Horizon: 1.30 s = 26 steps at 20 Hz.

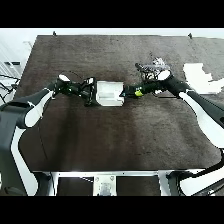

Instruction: Fold the box and place the chain.

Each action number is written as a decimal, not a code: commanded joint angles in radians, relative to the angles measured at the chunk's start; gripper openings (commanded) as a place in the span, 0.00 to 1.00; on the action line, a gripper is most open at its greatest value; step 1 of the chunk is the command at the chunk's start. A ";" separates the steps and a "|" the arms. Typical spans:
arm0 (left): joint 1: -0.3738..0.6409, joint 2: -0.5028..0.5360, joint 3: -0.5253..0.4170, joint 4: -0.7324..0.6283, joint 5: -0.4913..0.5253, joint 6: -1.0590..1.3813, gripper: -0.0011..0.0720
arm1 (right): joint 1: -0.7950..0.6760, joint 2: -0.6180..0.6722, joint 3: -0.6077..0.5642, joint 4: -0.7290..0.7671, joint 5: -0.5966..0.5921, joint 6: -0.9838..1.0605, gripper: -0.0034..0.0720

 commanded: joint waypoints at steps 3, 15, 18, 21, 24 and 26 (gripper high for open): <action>0.001 0.000 0.000 0.000 0.000 0.000 0.66 | 0.047 -0.001 0.030 -0.095 -0.021 0.122 0.62; 0.001 0.000 0.000 0.000 0.000 0.000 0.66 | 0.170 -0.076 0.162 -0.518 0.000 0.483 0.62; 0.001 0.000 0.000 0.000 0.000 0.000 0.66 | 0.200 -0.080 0.212 -0.643 0.050 0.594 0.61; 0.001 0.000 0.000 0.000 0.000 0.000 0.66 | 0.224 -0.081 0.249 -0.692 0.071 0.645 0.62; 0.001 0.000 0.000 0.000 -0.002 0.000 0.66 | 0.237 -0.100 0.290 -0.707 0.072 0.654 0.62; 0.001 0.000 0.000 0.000 -0.002 0.000 0.66 | 0.244 -0.124 0.323 -0.707 0.103 0.663 0.61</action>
